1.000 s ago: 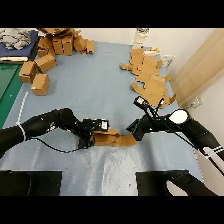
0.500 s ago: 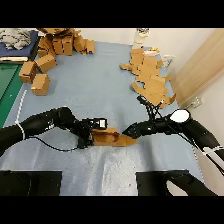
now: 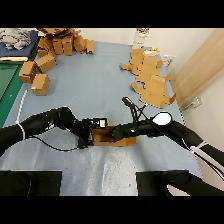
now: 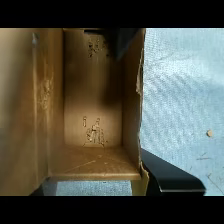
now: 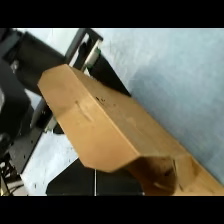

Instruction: Fold the box.

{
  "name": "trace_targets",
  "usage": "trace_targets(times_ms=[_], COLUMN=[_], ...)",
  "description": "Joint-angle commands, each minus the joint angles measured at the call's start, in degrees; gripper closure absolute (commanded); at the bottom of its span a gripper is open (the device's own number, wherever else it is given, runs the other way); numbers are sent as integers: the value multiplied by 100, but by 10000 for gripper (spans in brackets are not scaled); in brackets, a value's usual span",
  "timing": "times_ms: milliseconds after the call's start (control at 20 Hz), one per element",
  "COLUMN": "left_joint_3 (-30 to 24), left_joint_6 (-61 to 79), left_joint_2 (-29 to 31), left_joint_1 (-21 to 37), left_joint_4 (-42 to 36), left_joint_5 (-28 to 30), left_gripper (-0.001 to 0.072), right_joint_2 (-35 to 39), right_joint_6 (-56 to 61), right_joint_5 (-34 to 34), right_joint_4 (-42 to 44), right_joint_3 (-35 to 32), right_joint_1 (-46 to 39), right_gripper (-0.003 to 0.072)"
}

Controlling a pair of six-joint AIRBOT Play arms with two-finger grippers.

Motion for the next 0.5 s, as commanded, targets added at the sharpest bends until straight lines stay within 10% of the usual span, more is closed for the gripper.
trace_targets(times_ms=[0, 450], left_joint_3=[-96, -166], left_joint_6=[140, 160], left_joint_2=[-15, -13], left_joint_1=[-2, 11], left_joint_4=[-4, -17], left_joint_5=[0, 9], left_gripper=[120, 120], right_joint_2=[-302, -645], right_joint_6=[-479, -511], right_joint_5=[-737, -1305], right_joint_4=[903, 846], right_joint_3=[7, 0], right_joint_1=[271, 271], right_gripper=[680, 681])
